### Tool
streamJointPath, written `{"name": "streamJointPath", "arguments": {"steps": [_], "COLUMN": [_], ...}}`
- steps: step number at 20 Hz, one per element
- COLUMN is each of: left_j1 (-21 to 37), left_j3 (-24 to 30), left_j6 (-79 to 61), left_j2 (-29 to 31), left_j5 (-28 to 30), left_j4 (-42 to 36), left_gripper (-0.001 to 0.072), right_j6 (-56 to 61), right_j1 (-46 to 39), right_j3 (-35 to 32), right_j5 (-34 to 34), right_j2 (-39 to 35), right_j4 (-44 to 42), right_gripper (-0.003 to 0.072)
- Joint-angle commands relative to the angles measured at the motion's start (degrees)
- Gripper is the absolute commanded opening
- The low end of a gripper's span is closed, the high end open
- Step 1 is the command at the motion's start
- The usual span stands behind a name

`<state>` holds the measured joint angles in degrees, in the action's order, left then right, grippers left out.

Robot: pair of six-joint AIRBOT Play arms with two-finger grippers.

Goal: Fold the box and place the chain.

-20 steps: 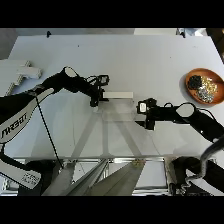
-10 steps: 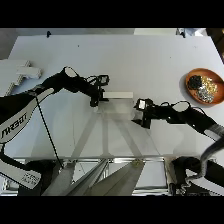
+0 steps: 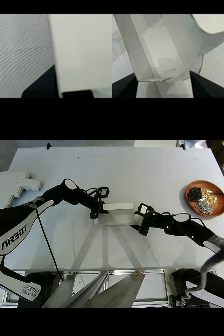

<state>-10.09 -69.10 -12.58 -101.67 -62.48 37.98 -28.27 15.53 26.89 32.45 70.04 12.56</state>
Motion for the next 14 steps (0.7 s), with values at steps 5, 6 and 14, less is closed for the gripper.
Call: {"name": "streamJointPath", "arguments": {"steps": [5,6,14], "left_j1": [0.0,0.0,0.0], "left_j3": [0.0,0.0,0.0], "left_j6": [0.0,0.0,0.0], "left_j2": [0.0,0.0,0.0], "left_j5": [0.1,0.1,0.1], "left_j4": [0.0,0.0,0.0], "left_gripper": [0.0014,0.0014,0.0014], "right_j6": [11.6,13.3,18.2], "right_j1": [0.0,0.0,0.0], "right_j3": [0.0,0.0,0.5], "right_j5": [-0.4,0.0,-2.1], "right_j2": [0.0,0.0,0.0], "right_j4": [1.3,1.9,7.1], "right_gripper": [0.0696,0.0696,0.0696]}}
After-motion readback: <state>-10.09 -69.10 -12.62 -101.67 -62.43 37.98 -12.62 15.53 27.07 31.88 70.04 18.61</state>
